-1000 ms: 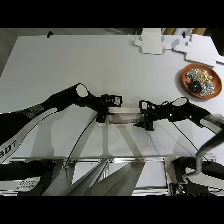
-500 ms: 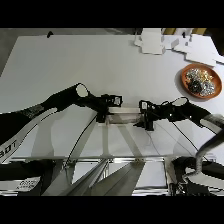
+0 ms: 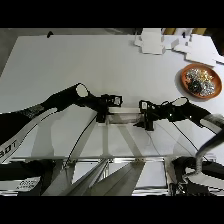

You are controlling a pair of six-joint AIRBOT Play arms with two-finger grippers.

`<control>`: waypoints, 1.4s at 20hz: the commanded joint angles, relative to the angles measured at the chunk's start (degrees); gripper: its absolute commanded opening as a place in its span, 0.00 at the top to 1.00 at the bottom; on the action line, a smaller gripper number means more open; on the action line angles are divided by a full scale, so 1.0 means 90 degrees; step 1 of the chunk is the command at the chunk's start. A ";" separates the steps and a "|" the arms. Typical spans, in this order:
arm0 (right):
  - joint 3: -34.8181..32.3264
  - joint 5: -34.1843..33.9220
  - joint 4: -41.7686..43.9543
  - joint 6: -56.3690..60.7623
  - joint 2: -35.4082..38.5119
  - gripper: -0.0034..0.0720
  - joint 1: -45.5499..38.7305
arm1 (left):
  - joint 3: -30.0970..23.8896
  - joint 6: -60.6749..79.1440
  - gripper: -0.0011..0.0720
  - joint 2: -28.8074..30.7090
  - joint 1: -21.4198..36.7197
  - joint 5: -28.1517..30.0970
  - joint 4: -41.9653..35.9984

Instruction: Fold the box and place the chain.

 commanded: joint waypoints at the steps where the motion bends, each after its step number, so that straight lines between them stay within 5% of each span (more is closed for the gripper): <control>1: 0.0000 0.0002 0.0002 0.0000 -0.0005 0.41 0.0002 | 0.0005 0.0000 0.97 0.0002 0.0007 -0.0087 0.0000; 2: 0.0000 0.0002 0.0002 0.0000 -0.0005 0.41 0.0002 | 0.0005 -0.0005 0.96 0.0002 0.0010 -0.0087 0.0000; 3: 0.0000 0.0002 0.0002 0.0000 -0.0005 0.41 0.0002 | 0.0005 -0.0005 0.84 0.0010 0.0010 -0.0087 0.0002; 5: 0.0000 0.0002 0.0002 0.0000 -0.0005 0.41 0.0002 | 0.0005 -0.0005 0.32 0.0063 0.0027 -0.0078 0.0005; 6: 0.0000 0.0002 0.0002 0.0000 -0.0005 0.41 0.0002 | 0.0005 -0.0007 0.20 0.0114 0.0027 -0.0068 0.0024; 13: 0.0000 0.0000 0.0005 0.0000 -0.0005 0.41 0.0002 | 0.0000 -0.0153 0.21 0.0593 0.0423 -0.0546 0.0078; 24: 0.0000 0.0002 0.0005 0.0000 -0.0005 0.41 0.0002 | -0.0002 -0.1889 0.24 0.1821 0.0767 -0.1496 0.1508; 28: 0.0000 0.0000 0.0005 0.0000 -0.0002 0.41 0.0002 | -0.0087 -0.2052 0.72 0.2375 0.0726 -0.1817 0.1503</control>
